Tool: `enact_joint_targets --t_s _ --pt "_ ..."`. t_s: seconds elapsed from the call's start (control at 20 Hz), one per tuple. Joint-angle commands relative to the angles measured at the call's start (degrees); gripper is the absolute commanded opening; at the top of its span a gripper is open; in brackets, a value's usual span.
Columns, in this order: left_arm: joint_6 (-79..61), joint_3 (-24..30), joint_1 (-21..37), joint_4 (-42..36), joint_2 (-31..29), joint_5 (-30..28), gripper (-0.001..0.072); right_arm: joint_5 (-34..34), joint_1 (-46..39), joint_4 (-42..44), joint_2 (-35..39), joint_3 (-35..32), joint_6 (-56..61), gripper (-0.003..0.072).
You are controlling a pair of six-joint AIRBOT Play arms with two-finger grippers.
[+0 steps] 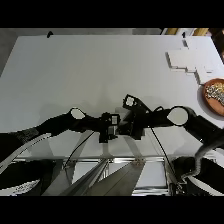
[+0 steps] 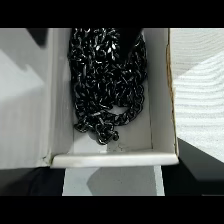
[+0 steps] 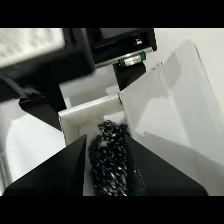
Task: Fold the box and place the chain.
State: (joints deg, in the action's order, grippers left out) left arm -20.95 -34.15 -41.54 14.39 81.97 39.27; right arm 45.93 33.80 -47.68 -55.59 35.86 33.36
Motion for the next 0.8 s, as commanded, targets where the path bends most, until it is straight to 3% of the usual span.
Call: enact_joint_targets --t_s 0.0,0.25,0.55,0.75 --pt "0.0 0.0 0.0 0.0 0.0 0.0 0.017 3.8 0.0 -11.7 1.0 8.2 8.8 0.0028" --pt "0.0 0.0 0.0 0.0 0.0 0.0 0.017 0.7 -6.8 -12.1 -3.0 18.1 12.0 0.0017" --pt "0.0 0.0 0.0 0.0 0.0 0.0 0.017 12.7 -9.7 -15.1 -11.7 18.1 5.0 0.0017" --pt "0.0 0.0 0.0 0.0 0.0 0.0 0.017 13.6 -7.9 -15.1 -12.4 16.5 -2.7 0.0018"
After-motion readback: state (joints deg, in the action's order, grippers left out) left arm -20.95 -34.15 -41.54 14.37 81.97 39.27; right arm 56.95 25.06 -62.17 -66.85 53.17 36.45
